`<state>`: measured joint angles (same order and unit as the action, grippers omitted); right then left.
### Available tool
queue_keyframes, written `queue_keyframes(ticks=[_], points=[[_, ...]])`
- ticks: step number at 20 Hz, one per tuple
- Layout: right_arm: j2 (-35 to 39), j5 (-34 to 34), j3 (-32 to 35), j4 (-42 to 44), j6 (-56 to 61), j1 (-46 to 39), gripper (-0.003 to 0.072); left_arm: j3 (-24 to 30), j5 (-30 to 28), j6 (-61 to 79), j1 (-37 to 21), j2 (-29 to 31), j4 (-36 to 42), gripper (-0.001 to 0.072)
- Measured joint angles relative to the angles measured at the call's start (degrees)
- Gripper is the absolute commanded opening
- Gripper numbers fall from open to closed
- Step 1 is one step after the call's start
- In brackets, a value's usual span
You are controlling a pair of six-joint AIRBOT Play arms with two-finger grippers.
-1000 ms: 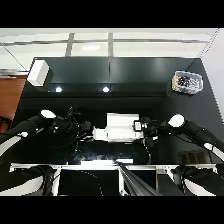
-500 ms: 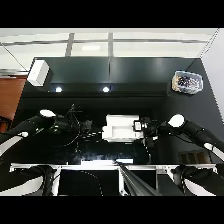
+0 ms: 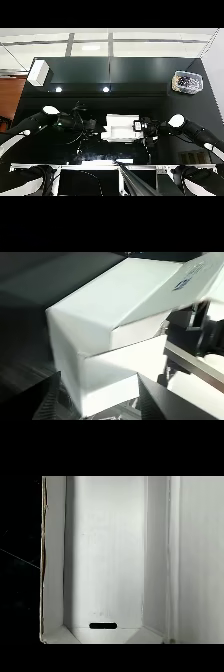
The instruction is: Fold the box and place the chain.
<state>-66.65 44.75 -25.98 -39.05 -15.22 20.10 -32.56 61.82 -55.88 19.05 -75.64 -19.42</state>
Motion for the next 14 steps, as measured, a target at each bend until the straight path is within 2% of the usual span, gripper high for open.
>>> queue_keyframes(ticks=[1, 8, 14], points=[[0.0, 0.0, 0.0, -0.02, -0.02, 0.0, 0.0191, -1.49, -1.09, -2.43, 1.62, 0.0, -1.55, 0.0458], [0.0, 0.0, 0.0, 0.0, 0.0, 0.0, 0.0191, -10.56, -3.93, -19.34, 9.77, 0.0, -14.58, 0.0457], [0.0, 0.0, 0.0, -0.02, 0.02, 0.0, 0.0191, -12.79, -6.23, -31.21, 15.02, 0.0, -23.52, 0.0456]])
